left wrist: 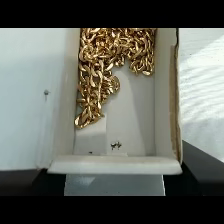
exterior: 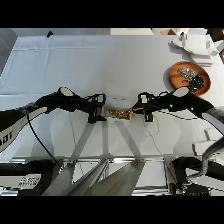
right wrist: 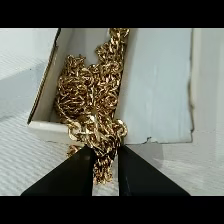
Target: Fold the box and place the chain.
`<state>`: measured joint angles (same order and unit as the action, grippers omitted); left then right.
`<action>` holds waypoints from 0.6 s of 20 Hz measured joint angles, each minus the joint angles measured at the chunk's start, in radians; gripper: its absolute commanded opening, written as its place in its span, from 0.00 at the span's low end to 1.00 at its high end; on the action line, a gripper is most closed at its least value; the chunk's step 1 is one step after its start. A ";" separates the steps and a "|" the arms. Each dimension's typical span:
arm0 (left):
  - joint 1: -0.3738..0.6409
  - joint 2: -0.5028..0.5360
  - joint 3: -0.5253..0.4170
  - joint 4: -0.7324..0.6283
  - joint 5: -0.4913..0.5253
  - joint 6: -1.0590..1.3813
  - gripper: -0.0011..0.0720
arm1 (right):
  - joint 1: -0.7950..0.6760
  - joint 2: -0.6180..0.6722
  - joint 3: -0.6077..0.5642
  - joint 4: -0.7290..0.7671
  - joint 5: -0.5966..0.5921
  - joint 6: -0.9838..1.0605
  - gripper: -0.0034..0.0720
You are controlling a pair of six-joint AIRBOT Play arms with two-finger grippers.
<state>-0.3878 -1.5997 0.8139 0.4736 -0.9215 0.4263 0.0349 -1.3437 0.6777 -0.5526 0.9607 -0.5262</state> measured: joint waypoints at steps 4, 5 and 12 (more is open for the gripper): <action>0.000 0.000 0.000 -0.007 0.006 -0.007 0.33 | 0.002 -0.002 0.000 -0.037 -0.086 0.078 0.05; 0.000 0.000 0.000 -0.008 0.007 -0.008 0.33 | 0.002 0.002 0.000 -0.051 -0.106 0.107 0.05; 0.000 0.000 0.000 -0.005 0.006 -0.003 0.32 | 0.002 0.121 0.002 -0.116 -0.164 0.245 0.05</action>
